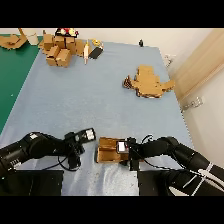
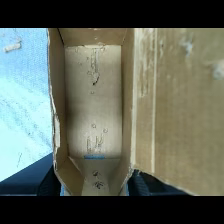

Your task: Fold the box.

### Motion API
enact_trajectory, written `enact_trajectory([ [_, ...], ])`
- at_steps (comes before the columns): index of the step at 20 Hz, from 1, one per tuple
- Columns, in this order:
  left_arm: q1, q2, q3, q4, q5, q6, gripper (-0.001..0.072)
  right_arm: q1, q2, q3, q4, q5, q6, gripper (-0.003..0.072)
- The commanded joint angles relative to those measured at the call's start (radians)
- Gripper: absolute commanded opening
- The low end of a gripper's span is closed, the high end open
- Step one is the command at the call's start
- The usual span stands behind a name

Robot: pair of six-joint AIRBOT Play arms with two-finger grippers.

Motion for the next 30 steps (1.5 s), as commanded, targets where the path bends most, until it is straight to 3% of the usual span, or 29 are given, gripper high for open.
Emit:
enact_trajectory([
  [1,-0.098,-0.035,-0.018,-0.076,0.058,0.087,0.0694,-0.001,0.0,0.001,0.0,0.0,0.0,0.0487],
  [5,-0.168,-0.103,-0.018,-0.147,0.145,0.101,0.0698,-0.001,0.0,0.001,0.0,0.0,0.0,0.0486],
  [13,-0.168,-0.113,-0.016,-0.15,0.255,0.1,0.0698,-0.001,0.0,0.001,0.0,0.0,0.0,0.0487],
  [30,-0.168,-0.176,0.003,-0.203,0.247,0.132,0.0698,-0.001,0.0,0.001,0.0,0.0,0.0,0.0487],
])
